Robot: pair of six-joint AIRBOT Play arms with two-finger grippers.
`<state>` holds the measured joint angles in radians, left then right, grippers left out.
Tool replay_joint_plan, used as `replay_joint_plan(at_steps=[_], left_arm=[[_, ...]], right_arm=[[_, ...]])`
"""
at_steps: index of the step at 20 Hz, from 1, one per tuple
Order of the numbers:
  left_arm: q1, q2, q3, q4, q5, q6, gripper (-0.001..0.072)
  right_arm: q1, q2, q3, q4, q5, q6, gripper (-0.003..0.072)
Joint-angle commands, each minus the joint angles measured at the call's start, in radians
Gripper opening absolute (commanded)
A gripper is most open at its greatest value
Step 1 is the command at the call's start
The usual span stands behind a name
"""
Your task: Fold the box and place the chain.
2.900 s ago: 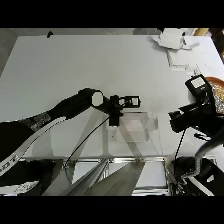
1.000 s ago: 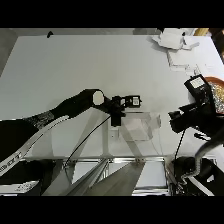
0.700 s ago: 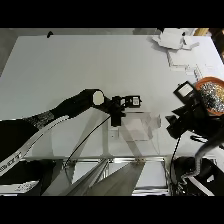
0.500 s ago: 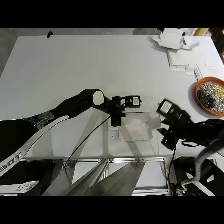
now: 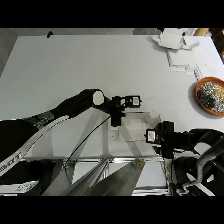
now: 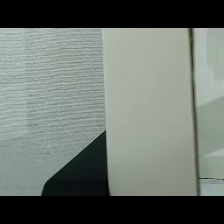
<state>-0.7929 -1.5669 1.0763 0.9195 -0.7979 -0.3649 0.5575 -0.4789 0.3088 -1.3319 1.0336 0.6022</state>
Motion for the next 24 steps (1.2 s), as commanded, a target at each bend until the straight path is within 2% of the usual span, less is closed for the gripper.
replay_joint_plan(at_steps=[1,3,5,11,14,19,24], left_arm=[[0.0,-0.001,-0.001,0.0,0.0,0.001,0.0011],[0.0,-0.001,-0.001,0.0,0.0,0.001,0.0011],[0.0,-0.001,-0.001,0.0,0.001,0.001,0.0011],[0.0,-0.001,-0.001,0.0,0.0,0.001,0.0011],[0.0,-0.001,-0.001,0.0,0.0,0.001,0.0011],[0.0,-0.001,-0.001,0.0,0.0,0.001,0.0011],[0.0,-0.001,-0.001,0.0,0.0,0.001,0.0011]], right_arm=[[0.064,0.027,-0.106,-0.038,-0.188,-0.083,0.0694],[0.106,0.026,-0.166,-0.053,-0.272,-0.084,0.0694],[0.126,0.023,-0.197,-0.057,-0.307,-0.084,0.0694],[0.128,-0.074,-0.198,-0.106,-0.48,-0.077,0.0684],[0.121,-0.078,-0.154,-0.106,-0.456,-0.077,0.0678],[-0.003,-0.078,-0.097,-0.002,-0.355,-0.172,0.0644],[-0.1,-0.079,-0.045,0.035,-0.326,-0.219,0.0646]])
